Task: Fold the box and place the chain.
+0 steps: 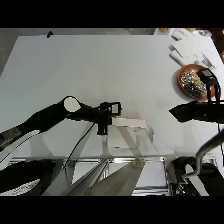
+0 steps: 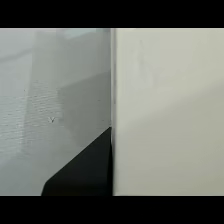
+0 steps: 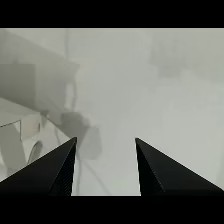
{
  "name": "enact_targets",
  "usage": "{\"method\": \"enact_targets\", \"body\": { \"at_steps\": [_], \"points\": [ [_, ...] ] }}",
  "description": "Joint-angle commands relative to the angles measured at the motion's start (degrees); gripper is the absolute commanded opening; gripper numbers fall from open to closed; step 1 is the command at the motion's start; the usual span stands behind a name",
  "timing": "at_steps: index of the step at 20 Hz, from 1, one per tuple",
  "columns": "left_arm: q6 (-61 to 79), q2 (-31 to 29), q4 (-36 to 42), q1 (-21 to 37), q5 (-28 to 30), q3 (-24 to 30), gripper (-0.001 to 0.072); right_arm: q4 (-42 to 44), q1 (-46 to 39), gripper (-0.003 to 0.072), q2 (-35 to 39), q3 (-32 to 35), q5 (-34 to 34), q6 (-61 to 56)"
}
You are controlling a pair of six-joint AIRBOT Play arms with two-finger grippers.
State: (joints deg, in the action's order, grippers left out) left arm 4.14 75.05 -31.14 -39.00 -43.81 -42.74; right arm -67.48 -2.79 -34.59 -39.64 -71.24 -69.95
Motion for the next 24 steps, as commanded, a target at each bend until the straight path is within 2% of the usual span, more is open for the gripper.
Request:
{"method": "enact_targets", "body": {
  "at_steps": [1, 6, 17, 24],
  "points": [
    [7.6, 3.5, 6.2, 0.0, 5.1, 0.7, 0.0004, 0.7, 0.0, 0.0411, 0.0, -0.2, 0.2, 0.0],
    [17.4, 7.0, 17.0, 0.0, 4.6, 0.7, 0.0004, 0.7, 0.0, 0.0411, 0.0, -0.2, 0.3, 0.0],
    [18.5, 10.5, 17.2, 0.0, 4.6, 0.7, 0.0005, 0.7, 0.0, 0.0410, 0.0, -0.2, 0.6, 0.0],
    [18.6, 10.6, 17.2, 0.0, 4.6, 0.6, 0.0006, 0.7, 0.0, 0.0408, 0.0, -0.2, 0.6, 0.1]
  ]
}}
